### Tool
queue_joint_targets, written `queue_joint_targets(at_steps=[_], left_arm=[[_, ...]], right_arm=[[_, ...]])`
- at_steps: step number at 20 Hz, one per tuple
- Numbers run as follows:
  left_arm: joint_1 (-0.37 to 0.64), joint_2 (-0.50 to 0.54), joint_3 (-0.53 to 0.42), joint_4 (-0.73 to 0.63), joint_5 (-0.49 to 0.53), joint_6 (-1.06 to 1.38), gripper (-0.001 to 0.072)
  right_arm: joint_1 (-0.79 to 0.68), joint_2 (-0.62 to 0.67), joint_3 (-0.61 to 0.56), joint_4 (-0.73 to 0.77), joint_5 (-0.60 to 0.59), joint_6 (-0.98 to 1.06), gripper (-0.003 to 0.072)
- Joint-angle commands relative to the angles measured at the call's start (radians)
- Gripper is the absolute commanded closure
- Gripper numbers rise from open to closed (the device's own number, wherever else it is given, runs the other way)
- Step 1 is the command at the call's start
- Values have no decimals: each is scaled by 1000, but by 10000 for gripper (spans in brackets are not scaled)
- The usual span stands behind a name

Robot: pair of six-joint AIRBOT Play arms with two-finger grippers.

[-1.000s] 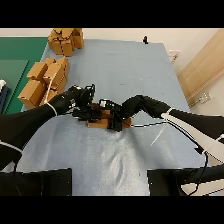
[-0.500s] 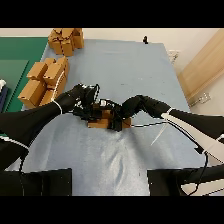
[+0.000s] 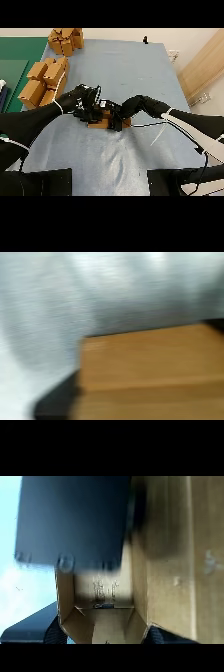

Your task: Fold the box.

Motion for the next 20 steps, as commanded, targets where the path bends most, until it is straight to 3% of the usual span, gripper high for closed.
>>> queue_joint_targets(at_steps=[1, 12, 14, 15, 20], left_arm=[[-1, -1, 1, -9, 10, 3, 697], [-1, 3, 2, 8, 2, 26, 692], [2, 26, 2, 1, 22, 63, 264], [7, 43, 2, 0, 32, 92, 215], [109, 161, -39, -106, 40, 316, 213]], right_arm=[[0, 0, 1, 3, -1, 3, 168], [0, 0, 1, 3, -2, 3, 168], [0, 0, 1, 3, -2, 3, 168], [0, 0, 1, 3, -2, 3, 168], [0, 0, 1, 3, -6, 3, 168]])
